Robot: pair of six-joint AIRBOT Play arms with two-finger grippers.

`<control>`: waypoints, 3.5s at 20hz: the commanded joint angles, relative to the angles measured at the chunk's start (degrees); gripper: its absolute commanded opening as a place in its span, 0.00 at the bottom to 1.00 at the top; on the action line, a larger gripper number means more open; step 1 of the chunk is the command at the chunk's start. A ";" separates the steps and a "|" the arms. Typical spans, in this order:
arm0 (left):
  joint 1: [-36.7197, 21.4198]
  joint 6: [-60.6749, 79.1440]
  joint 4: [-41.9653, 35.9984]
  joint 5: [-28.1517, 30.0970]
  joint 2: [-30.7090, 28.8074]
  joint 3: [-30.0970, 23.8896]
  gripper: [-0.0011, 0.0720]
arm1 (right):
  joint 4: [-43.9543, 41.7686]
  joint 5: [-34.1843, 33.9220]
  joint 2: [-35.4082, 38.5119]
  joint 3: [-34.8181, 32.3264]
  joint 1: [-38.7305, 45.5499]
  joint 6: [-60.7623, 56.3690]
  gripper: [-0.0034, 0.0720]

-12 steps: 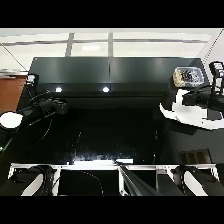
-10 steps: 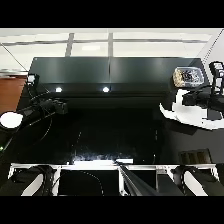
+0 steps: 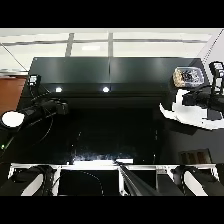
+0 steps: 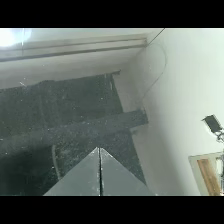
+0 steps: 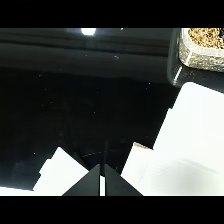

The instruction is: Fold the box and place the chain.

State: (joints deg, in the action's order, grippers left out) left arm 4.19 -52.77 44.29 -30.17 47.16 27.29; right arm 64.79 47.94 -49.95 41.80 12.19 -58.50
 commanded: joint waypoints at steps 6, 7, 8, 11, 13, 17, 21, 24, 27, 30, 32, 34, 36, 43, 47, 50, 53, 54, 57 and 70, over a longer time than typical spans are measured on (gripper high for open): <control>-0.07 0.00 0.00 -0.11 0.85 -0.02 0.06 | -0.72 -2.73 0.04 -0.02 -0.07 -0.11 0.09; -0.04 -0.02 0.00 -0.15 0.85 -0.02 0.06 | -0.72 -4.83 0.04 0.00 -0.07 -0.11 0.09; -0.07 -0.02 0.00 -0.15 0.85 -0.02 0.06 | -0.72 -6.43 0.04 0.00 -0.07 -0.15 0.09; -0.04 0.02 0.00 -0.04 0.85 -0.02 0.31 | -0.72 -6.91 0.02 0.02 -0.07 -0.15 0.10; 0.00 0.02 0.00 -0.02 0.85 0.00 0.98 | -0.68 -6.62 0.04 0.02 -0.04 -3.06 1.00; 0.00 0.02 0.02 -0.33 0.85 0.00 0.98 | 2.56 -7.21 0.02 0.09 2.21 -11.52 0.98; 0.00 0.02 0.00 -0.50 0.85 0.00 0.98 | 9.14 -4.04 -3.39 1.84 18.88 -18.64 0.98; 0.00 0.00 -0.02 -0.57 0.85 0.00 0.98 | 8.66 1.70 -10.03 5.20 35.71 -18.80 0.98; 0.00 0.00 -0.04 -1.55 0.85 0.00 0.98 | 5.51 5.22 -14.73 6.97 49.29 -19.30 0.98; 0.00 0.00 -0.02 -1.81 0.85 0.00 0.98 | 1.97 10.12 -20.79 9.90 56.81 -16.37 0.98; 0.00 0.00 -0.02 -1.81 0.85 0.00 0.98 | -5.53 19.54 -28.04 14.38 58.97 -5.92 0.98; 0.00 0.00 -0.02 -1.86 0.85 0.00 0.98 | -14.67 32.28 -36.41 19.41 58.90 1.68 0.98; 0.00 0.00 -0.02 -1.86 0.85 0.00 0.98 | -16.02 41.64 -44.30 23.43 57.22 1.64 0.98; 0.00 -0.02 -0.46 -2.03 0.85 0.00 0.98 | -12.20 44.44 -54.60 33.40 49.24 1.25 0.80; 0.00 -0.02 -0.44 -1.99 0.85 0.00 0.98 | -12.24 46.84 -54.60 35.15 48.41 1.99 0.51; 0.00 -0.02 -0.85 -2.05 0.85 0.00 0.98 | -12.44 48.92 -54.60 35.15 48.35 4.00 0.11; 0.00 0.00 -1.31 -2.01 0.85 0.00 0.98 | -14.36 50.14 -53.83 34.77 47.39 5.11 0.10; 0.00 0.00 -1.31 -1.99 0.85 0.00 0.98 | -14.67 49.88 -52.98 34.14 46.66 6.16 0.10; 0.00 0.00 -1.31 -2.01 0.85 0.00 0.98 | -15.93 47.82 -49.81 31.28 43.95 7.67 0.10; 0.02 0.02 -2.43 -5.66 0.85 0.00 0.98 | -25.55 28.70 -23.67 8.28 16.76 9.90 0.10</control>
State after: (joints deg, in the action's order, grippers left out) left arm 4.16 -52.80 42.72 -33.87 47.99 27.29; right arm 42.83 84.12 -80.55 56.64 36.56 -48.80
